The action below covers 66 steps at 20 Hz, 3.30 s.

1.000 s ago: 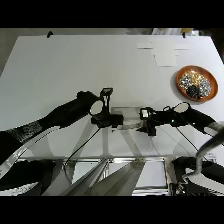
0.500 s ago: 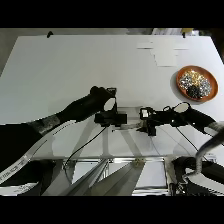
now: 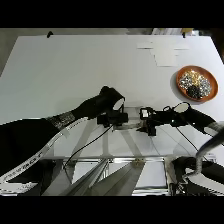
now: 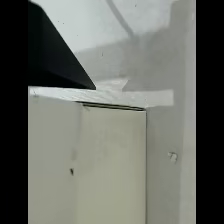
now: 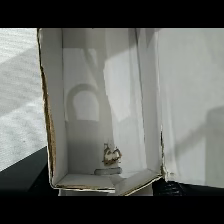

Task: Fold the box and place the chain.

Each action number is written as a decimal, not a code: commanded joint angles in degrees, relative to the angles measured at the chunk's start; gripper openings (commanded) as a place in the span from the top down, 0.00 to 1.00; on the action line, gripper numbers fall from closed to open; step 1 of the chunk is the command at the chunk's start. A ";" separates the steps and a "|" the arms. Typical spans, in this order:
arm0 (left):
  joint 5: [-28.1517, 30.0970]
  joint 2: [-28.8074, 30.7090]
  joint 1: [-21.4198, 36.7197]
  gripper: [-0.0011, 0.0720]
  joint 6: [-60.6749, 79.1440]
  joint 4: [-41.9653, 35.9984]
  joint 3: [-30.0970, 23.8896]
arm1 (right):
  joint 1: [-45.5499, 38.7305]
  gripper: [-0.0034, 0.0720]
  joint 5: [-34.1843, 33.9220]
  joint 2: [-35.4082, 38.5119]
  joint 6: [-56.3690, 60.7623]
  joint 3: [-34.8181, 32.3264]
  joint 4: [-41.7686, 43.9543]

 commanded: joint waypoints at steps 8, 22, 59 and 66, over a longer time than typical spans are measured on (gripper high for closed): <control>0.57 -0.92 -0.52 0.71 -3.96 -0.28 -1.11 | 0.00 0.51 0.00 0.04 0.00 0.00 0.00; 0.02 -0.72 -0.96 0.76 -2.84 0.20 -1.14 | 0.00 0.51 0.00 0.04 0.00 0.00 0.00; -1.33 12.07 3.21 0.28 24.00 1.40 -1.42 | 0.00 0.51 0.00 0.04 0.00 0.00 0.00; 4.44 32.57 10.54 0.20 85.35 -7.63 -24.33 | 0.00 0.51 0.00 0.04 0.00 0.00 0.00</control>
